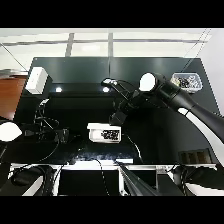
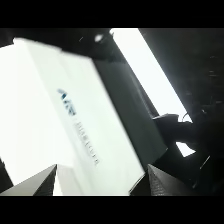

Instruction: Fold the box and place the chain.

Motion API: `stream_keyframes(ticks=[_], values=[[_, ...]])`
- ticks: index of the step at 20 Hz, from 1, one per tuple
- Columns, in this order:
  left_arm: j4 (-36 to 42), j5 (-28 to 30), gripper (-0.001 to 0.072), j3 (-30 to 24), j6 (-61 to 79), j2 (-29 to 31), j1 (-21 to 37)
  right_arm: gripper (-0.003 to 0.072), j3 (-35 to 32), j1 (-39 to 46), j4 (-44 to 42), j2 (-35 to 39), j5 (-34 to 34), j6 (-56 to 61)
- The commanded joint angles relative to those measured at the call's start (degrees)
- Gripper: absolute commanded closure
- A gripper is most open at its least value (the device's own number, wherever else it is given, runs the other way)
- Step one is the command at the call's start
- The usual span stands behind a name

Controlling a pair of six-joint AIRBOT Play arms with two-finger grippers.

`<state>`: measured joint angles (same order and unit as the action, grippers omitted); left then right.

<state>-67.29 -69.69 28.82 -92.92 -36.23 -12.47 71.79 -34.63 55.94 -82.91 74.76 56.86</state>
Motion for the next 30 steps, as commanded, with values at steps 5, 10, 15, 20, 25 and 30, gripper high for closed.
stream_keyframes(ticks=[5,10,15,20,25,30], values=[[0.37,0.76,0.0012,-0.26,0.13,-0.04,0.09,-0.0013,0.26,-1.92,0.22,-0.13,1.38,-6.56],[0.5,0.74,0.0012,-0.26,0.11,-0.07,0.09,-0.0013,0.15,-4.7,3.45,-0.24,1.03,-6.54],[0.48,0.74,0.0013,-0.26,-0.13,-0.07,0.09,-0.0013,0.15,-6.38,6.84,-0.24,1.03,-6.49],[0.44,0.74,0.0013,-0.26,-0.26,-0.07,0.09,-0.0013,0.15,-6.93,6.93,-0.24,1.46,-5.25],[0.44,0.81,0.0013,-0.26,-0.28,-0.07,0.09,-0.0013,0.15,-7.89,7.17,-0.24,2.36,-2.14],[0.46,0.81,0.0013,-0.26,-0.28,-0.07,0.09,-0.0013,0.15,-10.16,11.8,-0.24,0.17,-0.72]])
